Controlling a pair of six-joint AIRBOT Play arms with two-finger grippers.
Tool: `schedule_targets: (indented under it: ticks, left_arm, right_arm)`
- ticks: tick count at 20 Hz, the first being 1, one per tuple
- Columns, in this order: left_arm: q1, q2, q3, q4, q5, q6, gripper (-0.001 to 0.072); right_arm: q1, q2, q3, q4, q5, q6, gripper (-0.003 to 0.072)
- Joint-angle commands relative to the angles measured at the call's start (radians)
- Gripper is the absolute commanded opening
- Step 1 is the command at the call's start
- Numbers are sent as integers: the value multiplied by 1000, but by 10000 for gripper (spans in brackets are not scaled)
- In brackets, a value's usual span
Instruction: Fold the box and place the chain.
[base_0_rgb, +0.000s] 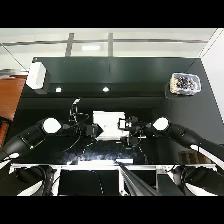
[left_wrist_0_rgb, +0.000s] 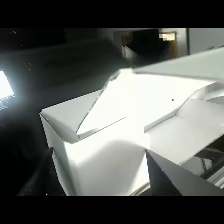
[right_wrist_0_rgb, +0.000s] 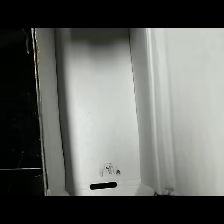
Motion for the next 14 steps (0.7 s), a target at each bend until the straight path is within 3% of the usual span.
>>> schedule_targets:
  ticks: [1, 9, 12, 14]
  left_arm:
    - [-6, -1, 1, 59, 15, -55, 697]
    - [-10, -1, 1, 68, 17, -81, 697]
    - [-41, -2, 2, 74, 63, -105, 697]
    - [-72, -14, 18, 148, 55, -174, 697]
  right_arm:
    - [0, -1, 1, 0, 1, 0, 410]
    - [0, -1, 1, 0, 1, 0, 409]
    - [0, -1, 1, 0, 1, 0, 409]
    - [0, -1, 1, 0, 1, 0, 409]
